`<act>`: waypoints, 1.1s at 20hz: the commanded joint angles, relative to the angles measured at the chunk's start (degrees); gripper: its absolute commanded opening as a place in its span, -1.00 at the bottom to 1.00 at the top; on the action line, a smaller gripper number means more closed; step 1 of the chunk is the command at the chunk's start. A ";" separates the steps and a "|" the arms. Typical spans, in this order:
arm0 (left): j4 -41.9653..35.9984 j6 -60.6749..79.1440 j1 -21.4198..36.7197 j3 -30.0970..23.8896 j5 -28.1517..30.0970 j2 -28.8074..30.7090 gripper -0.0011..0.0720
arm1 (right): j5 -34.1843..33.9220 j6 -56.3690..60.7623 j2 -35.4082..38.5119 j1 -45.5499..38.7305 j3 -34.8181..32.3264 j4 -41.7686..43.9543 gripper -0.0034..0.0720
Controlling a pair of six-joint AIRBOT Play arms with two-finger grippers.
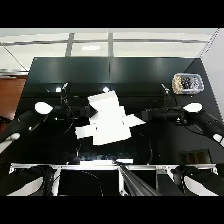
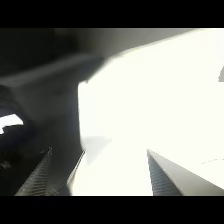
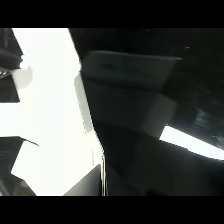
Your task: Fold the box and place the chain.
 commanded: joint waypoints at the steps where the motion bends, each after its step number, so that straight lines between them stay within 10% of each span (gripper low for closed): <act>1: -7.30 9.75 7.87 3.87 -18.16 -9.90 0.95 | -3.39 -0.79 0.59 2.93 -0.81 0.48 -0.88; 5: -18.43 29.09 10.58 5.75 -35.19 -19.23 0.95 | -3.34 -0.79 0.59 2.93 -0.81 0.46 -0.88; 8: -15.74 33.75 8.15 8.92 -36.70 -22.71 0.79 | -3.26 -0.76 0.59 2.93 -0.81 0.33 -0.88; 16: -5.27 35.23 6.54 15.52 -39.15 -23.58 -0.87 | -2.95 -0.63 0.59 2.80 -0.79 -5.20 -0.87; 17: -5.29 36.54 6.54 15.61 -40.17 -23.58 -0.89 | -3.17 -0.15 0.59 2.78 -0.74 -5.64 -0.47; 18: -5.29 36.92 6.49 15.63 -40.63 -23.58 -0.89 | -3.04 0.20 0.61 2.29 -0.52 -6.10 0.63; 19: -5.22 36.96 6.36 15.63 -40.59 -23.41 -0.90 | -1.84 0.20 0.68 1.03 0.31 -7.17 0.93; 22: -4.70 34.99 4.46 15.63 -40.46 -20.59 -0.90 | 9.97 0.13 0.76 -5.77 6.73 -14.40 0.93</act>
